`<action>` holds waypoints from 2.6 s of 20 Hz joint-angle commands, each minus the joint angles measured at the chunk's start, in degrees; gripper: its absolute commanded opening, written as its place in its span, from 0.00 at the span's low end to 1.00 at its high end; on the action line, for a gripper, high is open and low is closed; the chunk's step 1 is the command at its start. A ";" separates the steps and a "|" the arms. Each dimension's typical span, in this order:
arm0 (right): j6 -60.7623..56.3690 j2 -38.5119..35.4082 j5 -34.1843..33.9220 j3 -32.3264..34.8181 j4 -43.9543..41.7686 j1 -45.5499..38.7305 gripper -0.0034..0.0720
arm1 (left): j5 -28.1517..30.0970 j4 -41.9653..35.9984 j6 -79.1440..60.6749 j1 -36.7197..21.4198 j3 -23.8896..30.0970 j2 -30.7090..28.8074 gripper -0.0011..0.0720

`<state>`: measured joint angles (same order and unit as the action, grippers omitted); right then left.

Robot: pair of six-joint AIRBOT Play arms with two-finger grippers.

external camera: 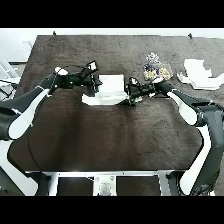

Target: Fold the box and place the chain.

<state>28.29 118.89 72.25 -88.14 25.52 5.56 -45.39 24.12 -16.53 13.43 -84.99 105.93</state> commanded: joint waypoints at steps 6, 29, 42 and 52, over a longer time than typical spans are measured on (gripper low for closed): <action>0.04 0.04 0.02 0.00 0.00 0.02 0.83 | 0.20 -0.17 0.00 0.72 -0.70 3.85 0.03; 0.02 0.04 0.02 0.00 0.00 0.02 0.83 | -16.83 26.21 13.53 -1.57 -2.08 -4.90 0.93; 0.04 0.04 0.02 0.00 0.00 0.02 0.83 | -12.13 33.83 21.22 4.02 -1.90 -1.68 0.93; 0.04 0.04 0.02 0.00 0.00 0.02 0.83 | -10.80 33.18 20.57 4.02 -1.90 -1.40 0.51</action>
<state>28.32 118.89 72.27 -88.14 25.52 5.56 -56.80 57.63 4.49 17.45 -86.89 104.49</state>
